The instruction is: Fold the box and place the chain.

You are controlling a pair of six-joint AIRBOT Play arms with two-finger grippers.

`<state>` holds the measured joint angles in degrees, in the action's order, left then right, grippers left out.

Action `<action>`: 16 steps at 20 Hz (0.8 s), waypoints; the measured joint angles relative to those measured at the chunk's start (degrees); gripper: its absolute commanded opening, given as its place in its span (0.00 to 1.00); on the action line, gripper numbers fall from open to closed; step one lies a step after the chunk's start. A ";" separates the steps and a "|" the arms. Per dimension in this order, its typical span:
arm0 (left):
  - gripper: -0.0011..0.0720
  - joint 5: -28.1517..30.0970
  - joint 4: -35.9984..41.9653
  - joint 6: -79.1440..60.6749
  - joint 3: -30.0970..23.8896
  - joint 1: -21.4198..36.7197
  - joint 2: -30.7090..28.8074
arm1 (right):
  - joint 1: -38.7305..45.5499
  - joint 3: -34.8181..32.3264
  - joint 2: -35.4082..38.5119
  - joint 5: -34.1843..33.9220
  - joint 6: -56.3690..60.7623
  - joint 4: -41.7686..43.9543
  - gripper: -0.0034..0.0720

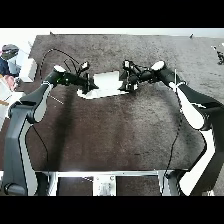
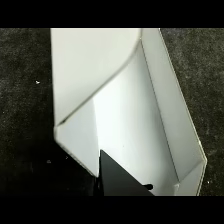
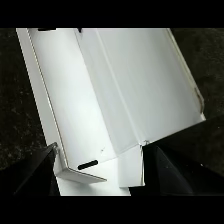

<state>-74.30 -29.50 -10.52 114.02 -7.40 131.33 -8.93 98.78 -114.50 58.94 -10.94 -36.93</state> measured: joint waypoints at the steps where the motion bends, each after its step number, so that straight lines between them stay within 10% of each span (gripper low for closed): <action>1: 0.03 0.00 0.00 0.00 0.00 0.00 0.00 | 0.04 0.92 -0.76 0.85 0.04 0.00 0.97; 16: 0.03 -0.17 -0.07 -0.09 0.00 -0.02 0.00 | 0.11 3.74 -5.84 9.35 1.64 1.99 0.97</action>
<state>-74.48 -29.56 -10.61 114.02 -7.42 131.33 -8.82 102.52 -120.33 68.29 -9.30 -34.94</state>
